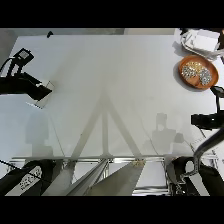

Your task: Fold the box and place the chain.

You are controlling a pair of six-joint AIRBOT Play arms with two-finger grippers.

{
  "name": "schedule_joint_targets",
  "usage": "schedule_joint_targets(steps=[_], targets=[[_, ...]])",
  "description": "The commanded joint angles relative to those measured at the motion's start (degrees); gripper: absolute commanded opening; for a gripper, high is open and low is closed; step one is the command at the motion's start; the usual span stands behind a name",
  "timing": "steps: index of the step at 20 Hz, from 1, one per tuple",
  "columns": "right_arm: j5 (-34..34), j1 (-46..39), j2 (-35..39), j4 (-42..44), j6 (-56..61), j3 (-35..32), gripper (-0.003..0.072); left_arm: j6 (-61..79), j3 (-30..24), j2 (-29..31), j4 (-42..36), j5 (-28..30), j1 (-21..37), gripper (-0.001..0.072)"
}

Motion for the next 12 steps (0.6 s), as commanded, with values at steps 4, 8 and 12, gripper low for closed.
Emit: schedule_joint_targets(steps=[4, 8, 12], targets=[[0.00, -0.02, 0.04, 0.00, 0.02, 0.00, 0.0019, 0.02, 0.04, 0.07, 0.00, 0.04, -0.04, 0.0695], [0.00, -0.02, 0.04, 0.00, 0.00, 0.00, 0.0019, 0.04, 0.04, 0.07, 0.00, 0.09, -0.04, 0.0695], [0.00, -0.02, 0.04, 0.00, 0.00, 0.00, 0.0019, 0.04, 0.04, 0.04, 0.02, 0.72, -0.04, 0.0695]])
